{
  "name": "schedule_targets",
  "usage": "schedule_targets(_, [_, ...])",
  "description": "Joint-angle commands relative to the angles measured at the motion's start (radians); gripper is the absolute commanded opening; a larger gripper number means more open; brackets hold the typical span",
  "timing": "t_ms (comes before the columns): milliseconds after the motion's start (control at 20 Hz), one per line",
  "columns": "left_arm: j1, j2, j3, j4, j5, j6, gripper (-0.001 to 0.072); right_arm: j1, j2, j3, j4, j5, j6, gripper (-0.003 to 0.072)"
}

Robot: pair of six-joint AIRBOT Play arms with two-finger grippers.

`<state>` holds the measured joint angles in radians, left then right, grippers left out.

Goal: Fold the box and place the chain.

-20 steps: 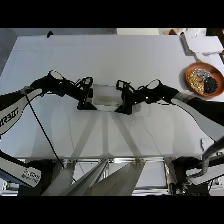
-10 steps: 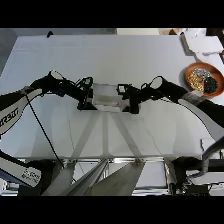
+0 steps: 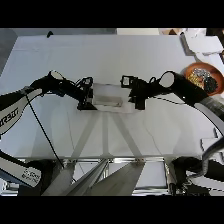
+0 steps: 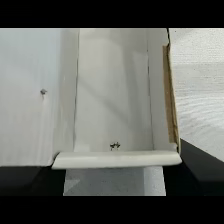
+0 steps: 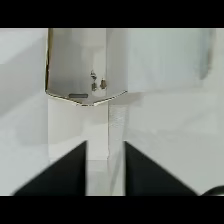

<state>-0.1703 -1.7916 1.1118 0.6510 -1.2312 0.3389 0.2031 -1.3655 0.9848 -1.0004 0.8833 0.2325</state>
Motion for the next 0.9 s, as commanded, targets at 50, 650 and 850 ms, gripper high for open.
schedule_targets(50, [0.0,0.0,0.0,0.0,0.001,0.0,0.0274,0.002,0.037,0.001,0.053,0.021,0.143,0.0011])
schedule_targets(650, [0.0,0.0,0.0,0.0,0.0,0.0,0.0274,-0.029,-0.248,0.193,0.485,0.045,0.008,0.0008])
schedule_targets(850, [0.0,0.0,0.0,0.0,0.001,0.0,0.0274,-0.09,-0.343,0.221,0.605,-0.046,0.066,0.0008])
